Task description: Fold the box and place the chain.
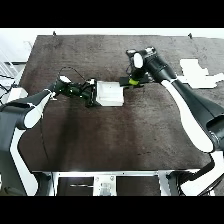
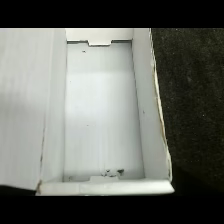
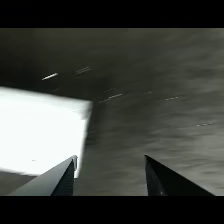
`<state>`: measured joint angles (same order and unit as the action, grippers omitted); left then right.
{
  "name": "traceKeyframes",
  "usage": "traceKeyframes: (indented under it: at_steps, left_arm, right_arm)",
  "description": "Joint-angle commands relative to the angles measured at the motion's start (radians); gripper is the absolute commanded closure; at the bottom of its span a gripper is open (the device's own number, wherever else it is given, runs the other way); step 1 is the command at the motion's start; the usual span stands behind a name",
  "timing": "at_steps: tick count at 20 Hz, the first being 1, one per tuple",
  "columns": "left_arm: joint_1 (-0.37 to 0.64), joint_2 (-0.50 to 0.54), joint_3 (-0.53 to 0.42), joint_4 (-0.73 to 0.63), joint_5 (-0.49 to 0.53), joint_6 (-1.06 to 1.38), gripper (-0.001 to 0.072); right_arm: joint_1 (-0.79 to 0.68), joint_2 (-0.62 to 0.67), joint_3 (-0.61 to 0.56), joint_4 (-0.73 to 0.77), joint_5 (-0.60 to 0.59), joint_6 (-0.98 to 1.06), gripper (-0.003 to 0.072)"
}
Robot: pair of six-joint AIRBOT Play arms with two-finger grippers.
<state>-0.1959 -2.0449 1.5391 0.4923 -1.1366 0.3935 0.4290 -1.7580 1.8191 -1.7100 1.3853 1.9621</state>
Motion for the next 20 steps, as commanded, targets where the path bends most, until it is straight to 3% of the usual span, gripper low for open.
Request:
traceKeyframes:
  at_steps: [1,4,8,10,17,19,20]
  left_arm:
    - [0.001,0.001,0.0,0.0,0.0,0.0,0.0347]
    - [0.001,0.001,0.0,0.0,0.003,0.0,0.0347]
    - [0.001,0.001,0.0,0.0,0.002,0.0,0.0347]
    - [0.001,0.001,0.0,0.0,0.002,0.0,0.0347]
    - [0.001,0.001,0.0,0.0,0.002,0.0,0.0347]
    - [0.001,0.001,0.0,0.0,0.002,0.0,0.0347]
    - [0.001,0.001,0.0,0.0,0.002,0.0,0.0347]
  right_arm:
    - [-0.098,0.028,0.0,-0.093,-0.047,-0.06,0.0162]
    - [-0.225,0.016,-0.003,-0.044,-0.248,-0.076,0.0277]
    - [-0.362,-0.057,-0.003,0.221,-0.432,-0.246,0.0277]
    - [-0.398,-0.107,0.004,0.245,-0.45,-0.273,0.0315]
    - [-0.424,-0.251,0.084,0.406,-0.462,-0.378,0.032]
    - [-0.422,-0.266,0.085,0.422,-0.459,-0.378,0.0406]
    - [-0.422,-0.272,0.085,0.427,-0.452,-0.378,0.041]
